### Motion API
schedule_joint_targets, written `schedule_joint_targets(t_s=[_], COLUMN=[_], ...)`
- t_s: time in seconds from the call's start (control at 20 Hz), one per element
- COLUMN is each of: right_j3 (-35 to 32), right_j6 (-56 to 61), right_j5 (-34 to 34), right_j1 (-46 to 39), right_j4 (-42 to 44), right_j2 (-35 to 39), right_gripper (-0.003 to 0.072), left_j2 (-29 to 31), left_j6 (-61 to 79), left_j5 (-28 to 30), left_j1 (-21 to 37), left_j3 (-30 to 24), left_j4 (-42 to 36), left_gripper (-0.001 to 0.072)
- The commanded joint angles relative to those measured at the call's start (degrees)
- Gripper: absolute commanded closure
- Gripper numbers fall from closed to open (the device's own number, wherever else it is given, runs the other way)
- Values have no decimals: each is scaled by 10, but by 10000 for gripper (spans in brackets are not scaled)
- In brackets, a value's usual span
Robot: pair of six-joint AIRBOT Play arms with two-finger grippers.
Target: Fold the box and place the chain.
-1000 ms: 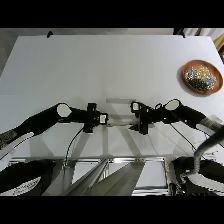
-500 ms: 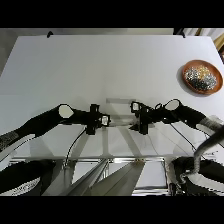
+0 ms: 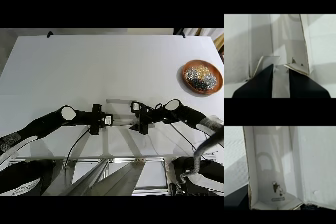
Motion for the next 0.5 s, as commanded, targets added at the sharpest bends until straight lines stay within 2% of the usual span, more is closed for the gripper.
schedule_joint_targets(t_s=[0.0, 0.25, 0.3, 0.4, 0.45], right_j3=[0, 0, 0, 0, 0], right_j6=[0, 0, 0, 0, 0], right_j5=[0, 0, 0, 0, 0], right_j1=[1, 1, 1, 1, 1], right_j4=[0, 0, 0, 0, 0], right_j2=[0, 0, 0, 0, 0], right_gripper=[285, 285, 285, 285, 285], left_j2=[-9, -11, -11, -11, -11], left_j6=[0, -1, -1, -1, -1], left_j5=[9, 8, 8, 9, 8], left_j1=[-17, -26, -26, -26, -26], left_j3=[0, 0, 0, 0, 0], left_j4=[-20, -20, -20, -20, -20], left_gripper=[504, 490, 442, 277, 246])
